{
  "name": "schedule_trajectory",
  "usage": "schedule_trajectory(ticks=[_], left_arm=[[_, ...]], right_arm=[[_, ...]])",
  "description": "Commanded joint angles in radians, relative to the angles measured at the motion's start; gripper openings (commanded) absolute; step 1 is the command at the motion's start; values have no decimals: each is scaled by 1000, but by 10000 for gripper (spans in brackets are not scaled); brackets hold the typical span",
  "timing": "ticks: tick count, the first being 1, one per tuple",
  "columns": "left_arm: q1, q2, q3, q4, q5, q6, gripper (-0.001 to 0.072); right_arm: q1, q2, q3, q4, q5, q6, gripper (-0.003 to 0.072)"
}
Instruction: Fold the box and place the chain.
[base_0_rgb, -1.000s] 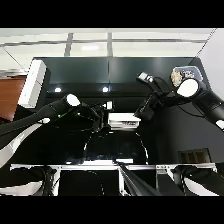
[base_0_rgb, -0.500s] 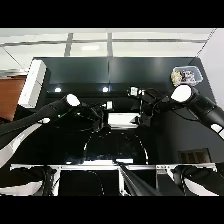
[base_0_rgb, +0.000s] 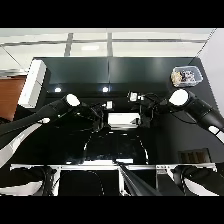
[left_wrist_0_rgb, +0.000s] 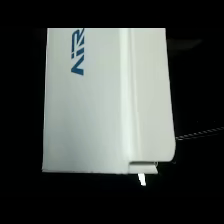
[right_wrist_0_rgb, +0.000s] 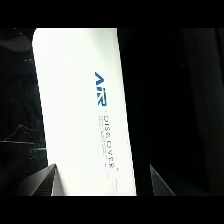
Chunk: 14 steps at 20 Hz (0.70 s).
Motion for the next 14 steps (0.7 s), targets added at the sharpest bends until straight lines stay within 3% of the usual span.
schedule_trajectory(ticks=[1,2,5,14], left_arm=[[0,-1,0,0,1,1,470],[0,-1,0,0,1,1,470],[0,-1,0,0,1,1,470],[0,-1,0,0,1,0,470]], right_arm=[[1,-1,-3,4,-4,-11,605],[1,-1,-3,5,6,-11,466],[1,-1,-3,7,37,14,224],[1,-1,-10,3,77,103,224]])
